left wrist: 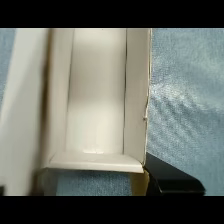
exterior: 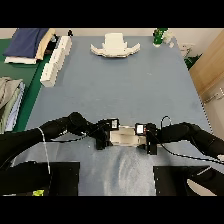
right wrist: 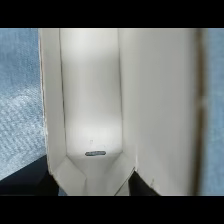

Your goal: Fold the box.

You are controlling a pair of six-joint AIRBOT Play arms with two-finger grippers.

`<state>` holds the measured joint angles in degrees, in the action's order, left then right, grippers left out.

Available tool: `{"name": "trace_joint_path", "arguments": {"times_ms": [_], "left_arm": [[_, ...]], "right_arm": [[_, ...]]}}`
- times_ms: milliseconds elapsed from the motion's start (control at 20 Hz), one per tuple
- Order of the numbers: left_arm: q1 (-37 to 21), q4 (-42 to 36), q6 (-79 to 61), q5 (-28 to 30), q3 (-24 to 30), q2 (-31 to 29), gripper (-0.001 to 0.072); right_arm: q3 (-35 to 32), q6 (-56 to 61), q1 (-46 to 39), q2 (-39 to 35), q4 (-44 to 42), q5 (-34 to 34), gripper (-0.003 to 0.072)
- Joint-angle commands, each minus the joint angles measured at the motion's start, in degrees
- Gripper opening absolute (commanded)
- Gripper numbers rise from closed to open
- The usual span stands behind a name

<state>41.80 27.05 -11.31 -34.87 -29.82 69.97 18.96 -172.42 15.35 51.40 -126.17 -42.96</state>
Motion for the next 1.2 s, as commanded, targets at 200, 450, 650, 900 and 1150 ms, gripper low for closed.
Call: {"name": "trace_joint_path", "arguments": {"times_ms": [200, 450, 650, 900, 1150], "left_arm": [[0.0, 0.1, 0.0, -0.3, 0.0, 0.0, 0.0416], [0.0, 0.0, 0.0, -0.2, 0.0, 0.0, 0.0416], [0.0, 0.0, 0.1, -0.1, 0.0, 0.0, 0.0416], [0.0, 0.0, 0.2, 0.0, 0.0, 0.0, 0.0416], [0.0, 0.0, 0.2, -0.1, 0.0, 0.0, 0.0415]], "right_arm": [[0.0, 0.1, 0.0, 0.0, 0.0, 0.0, 0.0474], [0.1, 0.1, 0.0, 0.0, -0.1, -0.1, 0.0474], [0.1, 0.1, 0.0, 0.0, -0.1, 0.0, 0.0474], [0.1, 0.1, 0.0, 0.0, -0.1, 0.0, 0.0474], [0.1, 1.1, 0.0, 0.1, 0.0, 0.1, 0.0714]]}}
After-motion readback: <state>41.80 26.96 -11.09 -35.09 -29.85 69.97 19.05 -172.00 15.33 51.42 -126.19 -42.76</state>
